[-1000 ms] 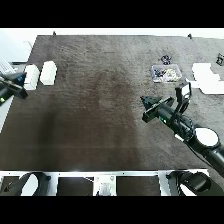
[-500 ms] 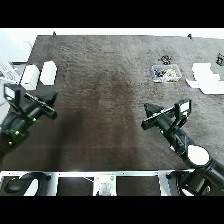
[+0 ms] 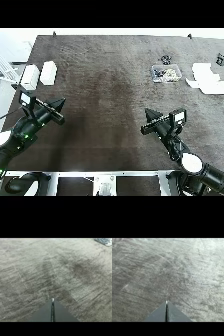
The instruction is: Fold the box and place the chain.
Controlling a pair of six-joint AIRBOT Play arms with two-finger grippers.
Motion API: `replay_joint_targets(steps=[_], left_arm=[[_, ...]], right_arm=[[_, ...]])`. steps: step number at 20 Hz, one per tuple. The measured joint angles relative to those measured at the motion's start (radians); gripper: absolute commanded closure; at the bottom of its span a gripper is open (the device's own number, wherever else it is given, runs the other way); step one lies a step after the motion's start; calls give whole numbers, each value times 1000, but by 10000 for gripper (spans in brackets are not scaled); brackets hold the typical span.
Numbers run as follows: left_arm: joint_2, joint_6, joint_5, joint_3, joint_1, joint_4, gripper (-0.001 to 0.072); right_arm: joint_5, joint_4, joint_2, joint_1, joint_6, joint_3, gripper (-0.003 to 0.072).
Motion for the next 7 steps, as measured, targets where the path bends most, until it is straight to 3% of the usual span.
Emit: replay_joint_targets(steps=[7], left_arm=[[0, -1, 11, -1, -5, 0, 688]], right_arm=[[-11, 0, 0, 5, 1, -4, 682]])
